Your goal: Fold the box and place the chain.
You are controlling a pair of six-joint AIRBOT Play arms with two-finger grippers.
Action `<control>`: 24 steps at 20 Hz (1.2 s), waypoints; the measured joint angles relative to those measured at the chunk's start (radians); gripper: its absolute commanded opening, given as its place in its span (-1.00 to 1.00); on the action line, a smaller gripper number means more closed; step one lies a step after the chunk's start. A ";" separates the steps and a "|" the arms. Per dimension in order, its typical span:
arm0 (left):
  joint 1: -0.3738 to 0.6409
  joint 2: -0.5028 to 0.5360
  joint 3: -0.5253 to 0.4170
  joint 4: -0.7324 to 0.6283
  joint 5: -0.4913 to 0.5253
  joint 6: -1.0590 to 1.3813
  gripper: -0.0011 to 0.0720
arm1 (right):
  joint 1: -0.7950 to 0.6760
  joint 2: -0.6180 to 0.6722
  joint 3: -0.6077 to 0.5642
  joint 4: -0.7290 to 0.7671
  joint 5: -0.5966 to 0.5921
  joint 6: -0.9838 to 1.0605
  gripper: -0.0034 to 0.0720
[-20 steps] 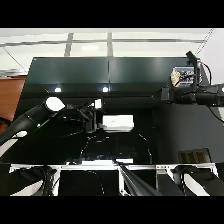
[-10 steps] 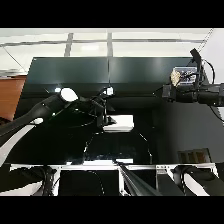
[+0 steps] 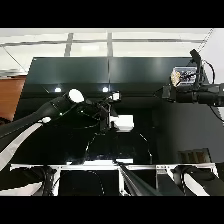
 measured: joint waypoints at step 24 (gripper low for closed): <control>-0.047 -0.003 0.036 0.135 0.045 -0.134 0.99 | 0.000 0.000 0.000 -0.018 0.000 0.000 -0.87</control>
